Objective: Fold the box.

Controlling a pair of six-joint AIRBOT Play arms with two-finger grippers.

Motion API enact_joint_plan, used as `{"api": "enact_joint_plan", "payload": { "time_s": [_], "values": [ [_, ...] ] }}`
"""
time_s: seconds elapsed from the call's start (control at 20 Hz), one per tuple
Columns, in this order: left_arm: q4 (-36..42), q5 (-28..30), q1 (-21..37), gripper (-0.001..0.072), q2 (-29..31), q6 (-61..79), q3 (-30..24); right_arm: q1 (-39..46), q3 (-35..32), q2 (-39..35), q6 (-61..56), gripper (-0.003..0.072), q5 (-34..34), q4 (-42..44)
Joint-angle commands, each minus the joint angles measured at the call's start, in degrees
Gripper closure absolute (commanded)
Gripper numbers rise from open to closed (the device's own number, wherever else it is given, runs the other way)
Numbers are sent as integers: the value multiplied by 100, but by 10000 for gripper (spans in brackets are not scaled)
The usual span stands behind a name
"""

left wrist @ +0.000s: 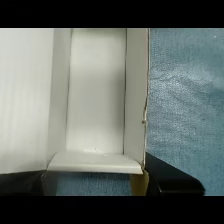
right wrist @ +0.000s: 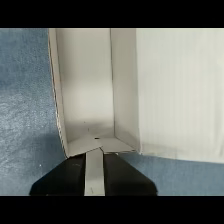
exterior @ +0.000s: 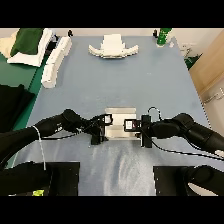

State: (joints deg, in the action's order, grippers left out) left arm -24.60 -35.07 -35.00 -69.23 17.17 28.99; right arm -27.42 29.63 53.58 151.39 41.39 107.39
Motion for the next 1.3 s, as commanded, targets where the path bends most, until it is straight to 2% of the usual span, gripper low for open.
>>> {"api": "enact_joint_plan", "payload": {
  "time_s": [0.0, 0.45, 0.5, 0.55, 0.6, 1.25],
  "values": [
    [17, 2, 0, 280, 0, -9, -2, -13, 7, 2, 26, 535, -42, 107],
    [17, 2, -2, 280, 0, -11, -2, -15, 4, 7, 234, 520, -122, 267],
    [17, 2, 0, 280, 0, -9, -2, -15, 4, 35, 234, 427, -125, 319],
    [17, 2, -2, 280, 0, -9, -2, -15, 4, 90, 236, 186, -127, 398],
    [17, 0, -2, 280, 0, -9, -2, -15, 4, 153, 238, 94, -127, 468],
    [17, 2, 0, 280, 0, -9, -2, -9, 13, 96, 249, 95, -184, 616]
  ]
}}
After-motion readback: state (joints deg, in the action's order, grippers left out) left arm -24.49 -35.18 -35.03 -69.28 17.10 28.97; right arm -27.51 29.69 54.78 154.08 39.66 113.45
